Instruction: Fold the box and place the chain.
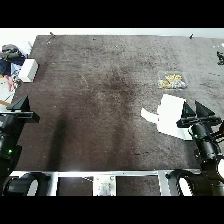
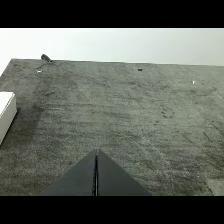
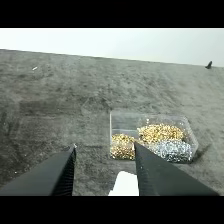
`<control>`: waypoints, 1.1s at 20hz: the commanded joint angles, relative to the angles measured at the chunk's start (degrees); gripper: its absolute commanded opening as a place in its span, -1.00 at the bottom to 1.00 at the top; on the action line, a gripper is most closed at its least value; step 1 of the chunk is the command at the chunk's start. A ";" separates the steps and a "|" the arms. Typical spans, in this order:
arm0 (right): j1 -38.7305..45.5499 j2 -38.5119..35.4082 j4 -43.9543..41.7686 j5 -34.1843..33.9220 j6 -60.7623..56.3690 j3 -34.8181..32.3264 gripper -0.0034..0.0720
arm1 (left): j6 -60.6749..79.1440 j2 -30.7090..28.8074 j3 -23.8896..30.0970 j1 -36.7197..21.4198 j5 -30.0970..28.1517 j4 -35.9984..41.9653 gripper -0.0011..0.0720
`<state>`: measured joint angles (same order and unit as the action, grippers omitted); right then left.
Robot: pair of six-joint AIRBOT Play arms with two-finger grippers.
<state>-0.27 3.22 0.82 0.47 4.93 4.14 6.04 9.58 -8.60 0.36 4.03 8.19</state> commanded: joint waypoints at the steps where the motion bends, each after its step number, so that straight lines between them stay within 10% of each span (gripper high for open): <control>1: 0.00 0.00 -0.02 0.39 -0.17 0.13 0.16 | 0.00 -0.04 0.02 0.00 0.00 -0.02 -0.94; 9: 0.00 1.14 -0.07 -0.57 -2.19 5.38 0.52 | 0.00 -0.04 0.02 0.00 0.00 -0.02 -0.94; 16: 1.22 21.79 -1.79 -4.68 -13.92 21.86 0.51 | 0.00 -0.04 0.02 0.00 0.00 -0.02 -0.94; 22: 22.84 48.35 12.26 30.03 -34.23 32.28 0.52 | 0.00 -0.04 0.02 0.00 0.02 -0.02 -0.94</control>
<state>12.56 40.12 3.25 11.68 -16.23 31.59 6.02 9.58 -8.60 0.34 4.05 8.19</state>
